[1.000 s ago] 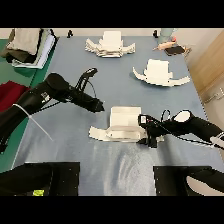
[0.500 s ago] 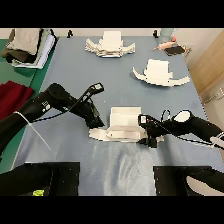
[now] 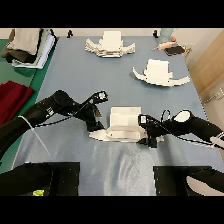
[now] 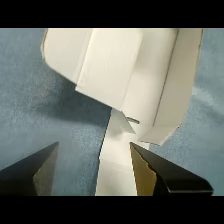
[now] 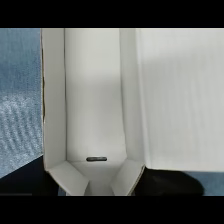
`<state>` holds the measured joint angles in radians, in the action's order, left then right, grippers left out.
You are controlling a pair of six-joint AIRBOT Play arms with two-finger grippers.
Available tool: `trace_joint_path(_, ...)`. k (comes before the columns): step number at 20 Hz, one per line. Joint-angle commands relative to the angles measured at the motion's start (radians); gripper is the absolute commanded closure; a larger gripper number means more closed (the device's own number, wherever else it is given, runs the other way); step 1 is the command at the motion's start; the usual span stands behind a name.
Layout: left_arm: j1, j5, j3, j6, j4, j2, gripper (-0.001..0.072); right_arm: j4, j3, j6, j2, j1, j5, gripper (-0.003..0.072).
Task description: Fold the box.
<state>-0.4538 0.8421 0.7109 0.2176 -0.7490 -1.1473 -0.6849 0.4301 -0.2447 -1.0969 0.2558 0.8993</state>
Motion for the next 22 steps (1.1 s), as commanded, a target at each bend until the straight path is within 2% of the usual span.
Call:
trace_joint_path(1,0.019,-0.031,-0.027,-0.024,0.001,0.000,0.0035,0.000,0.001,0.000,0.001,0.000,0.000,0.0119)
trace_joint_path(9,0.049,-0.028,-0.031,-0.090,0.032,-0.001,0.0033,0.000,0.001,0.000,0.001,0.000,0.000,0.0119)
trace_joint_path(15,0.048,-0.016,-0.080,-0.278,0.032,-0.014,0.0034,0.000,0.001,0.000,0.001,0.000,0.000,0.0119)
trace_joint_path(19,0.040,0.034,-0.080,-0.291,0.070,-0.014,0.0035,0.000,0.001,0.000,0.001,0.000,0.000,0.0119)
trace_joint_path(22,-0.002,0.069,-0.082,-0.311,0.070,-0.014,0.0035,0.000,0.001,0.000,0.001,0.000,0.000,0.0119)
